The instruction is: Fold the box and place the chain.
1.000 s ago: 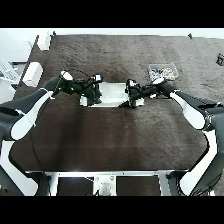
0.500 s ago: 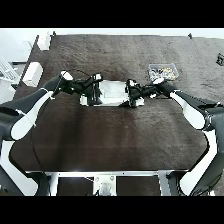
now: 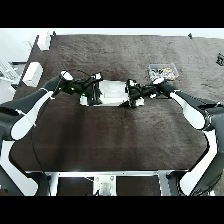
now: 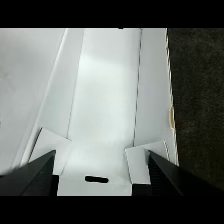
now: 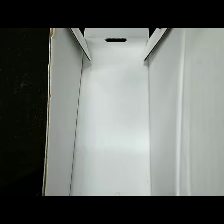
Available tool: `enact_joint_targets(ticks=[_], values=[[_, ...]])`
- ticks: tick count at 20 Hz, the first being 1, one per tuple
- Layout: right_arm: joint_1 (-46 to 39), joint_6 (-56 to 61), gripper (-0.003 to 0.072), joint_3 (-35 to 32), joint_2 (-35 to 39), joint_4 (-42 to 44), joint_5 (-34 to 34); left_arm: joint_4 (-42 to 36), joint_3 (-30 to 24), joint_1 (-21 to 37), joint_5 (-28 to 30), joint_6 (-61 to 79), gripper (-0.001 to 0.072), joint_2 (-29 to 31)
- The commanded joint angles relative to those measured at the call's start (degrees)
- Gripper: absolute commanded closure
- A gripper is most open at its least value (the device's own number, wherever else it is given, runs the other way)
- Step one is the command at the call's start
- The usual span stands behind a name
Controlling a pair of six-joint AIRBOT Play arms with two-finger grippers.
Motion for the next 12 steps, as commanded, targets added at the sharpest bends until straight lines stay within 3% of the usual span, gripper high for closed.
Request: enact_joint_targets(ticks=[1, 5, 6, 7, 9, 11, 12], values=[[0.1, 0.0, 0.0133, 0.0, 0.0, 0.0, 0.0, -0.5, 0.0, 0.0, -1.1, -0.5, 0.0002, 0.0], [0.1, 0.0, 0.0133, 0.0, 0.0, 0.0, 0.0, -0.6, 0.0, 0.0, -1.1, -0.5, 0.0004, 0.0], [0.1, 0.0, 0.0133, 0.0, 0.0, 0.0, 0.0, -0.6, 0.0, 0.0, -1.1, -0.5, 0.0058, 0.0], [0.1, 0.0, 0.0133, 0.0, 0.0, 0.0, 0.0, -0.5, 0.0, 0.0, -1.1, -0.4, 0.0213, 0.0], [0.1, 0.0, 0.0134, 0.0, 0.0, 0.0, 0.0, -0.4, 0.0, 0.0, -1.0, -0.4, 0.0383, 0.0], [0.1, 0.0, 0.0133, 0.0, 0.0, 0.0, 0.0, -0.3, 0.0, 0.0, -1.0, -0.3, 0.0630, 0.0], [0.1, 0.0, 0.0134, 0.0, 0.0, 0.0, 0.0, -0.2, 0.0, 0.0, -1.1, -0.3, 0.0684, 0.0]])
